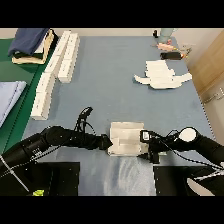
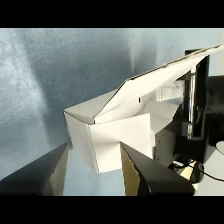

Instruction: Fold the box.

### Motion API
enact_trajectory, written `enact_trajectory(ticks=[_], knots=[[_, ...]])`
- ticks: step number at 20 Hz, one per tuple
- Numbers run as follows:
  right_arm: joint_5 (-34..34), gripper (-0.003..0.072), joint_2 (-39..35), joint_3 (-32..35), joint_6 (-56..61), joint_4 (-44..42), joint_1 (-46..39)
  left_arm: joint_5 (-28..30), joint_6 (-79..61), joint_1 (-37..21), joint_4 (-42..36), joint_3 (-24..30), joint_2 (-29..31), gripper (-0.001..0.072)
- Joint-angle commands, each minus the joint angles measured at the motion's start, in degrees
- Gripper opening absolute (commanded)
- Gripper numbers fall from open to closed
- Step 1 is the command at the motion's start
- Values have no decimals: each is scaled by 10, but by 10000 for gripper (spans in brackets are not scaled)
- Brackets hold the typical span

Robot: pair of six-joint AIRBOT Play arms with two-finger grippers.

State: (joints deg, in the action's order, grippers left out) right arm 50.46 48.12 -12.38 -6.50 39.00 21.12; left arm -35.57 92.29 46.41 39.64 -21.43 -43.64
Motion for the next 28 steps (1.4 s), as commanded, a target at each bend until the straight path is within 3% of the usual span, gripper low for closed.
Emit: enact_trajectory(ticks=[1, 6, 8, 12, 17, 24, 28], knots=[[0, 592, 0, 0, 0, 0, 0, -11, -20, 14, -3, -3, -10, 510], [0, 592, 0, 0, 0, 0, 0, 5, 128, 29, 97, -14, -10, 507], [0, 592, 0, 0, 0, 0, 0, 4, 179, 35, 138, -23, -10, 460], [0, 592, 0, 0, 0, 0, 0, -9, 268, 78, 224, -46, -19, 459], [0, 592, 0, 0, 0, 0, 0, -22, 323, 137, 279, -100, -101, 460], [0, 592, 0, 0, 0, 0, 0, -132, 439, 174, 402, -203, -215, 460], [0, 592, 0, 0, 0, 0, 0, -174, 461, 194, 435, -260, -261, 460]])
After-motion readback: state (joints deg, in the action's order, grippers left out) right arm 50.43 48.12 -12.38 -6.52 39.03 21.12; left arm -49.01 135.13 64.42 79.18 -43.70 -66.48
